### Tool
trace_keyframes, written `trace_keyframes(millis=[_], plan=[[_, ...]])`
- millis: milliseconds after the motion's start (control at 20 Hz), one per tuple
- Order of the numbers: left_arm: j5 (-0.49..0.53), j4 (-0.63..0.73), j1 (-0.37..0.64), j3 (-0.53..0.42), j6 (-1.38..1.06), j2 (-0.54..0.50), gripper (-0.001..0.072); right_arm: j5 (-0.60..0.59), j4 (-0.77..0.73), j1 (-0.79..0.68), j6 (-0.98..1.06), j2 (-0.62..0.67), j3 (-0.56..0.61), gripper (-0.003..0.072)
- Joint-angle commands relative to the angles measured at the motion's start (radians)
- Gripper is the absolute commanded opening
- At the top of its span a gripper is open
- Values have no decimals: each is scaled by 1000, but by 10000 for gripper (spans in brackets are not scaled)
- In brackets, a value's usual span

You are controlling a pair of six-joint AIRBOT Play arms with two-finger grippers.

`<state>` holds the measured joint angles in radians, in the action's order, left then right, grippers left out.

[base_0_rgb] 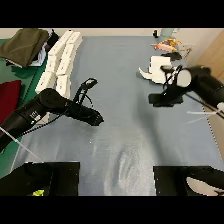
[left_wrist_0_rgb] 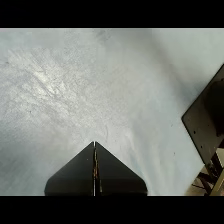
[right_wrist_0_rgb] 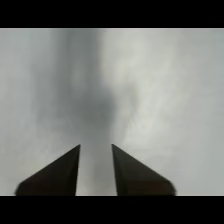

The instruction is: Fold the box.

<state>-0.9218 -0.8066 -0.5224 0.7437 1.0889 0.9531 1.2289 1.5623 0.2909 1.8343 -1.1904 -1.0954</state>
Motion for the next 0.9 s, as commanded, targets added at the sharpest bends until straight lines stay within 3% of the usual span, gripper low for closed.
trace_keyframes(millis=[0,200,300,400,550,850], plan=[[54,0,0,1,0,1,13,105,95,-195,-75,-86,-244,377],[58,14,0,1,1,1,13,99,13,-505,-229,-351,-627,377],[59,30,0,1,0,1,13,10,-200,-650,-241,-503,-761,377],[77,20,0,1,0,1,13,-72,-383,-744,-291,-619,-826,377],[138,23,0,1,0,1,13,-192,-514,-814,-377,-743,-855,377],[163,22,0,1,1,1,13,-258,-885,-831,-615,-924,-865,375]])
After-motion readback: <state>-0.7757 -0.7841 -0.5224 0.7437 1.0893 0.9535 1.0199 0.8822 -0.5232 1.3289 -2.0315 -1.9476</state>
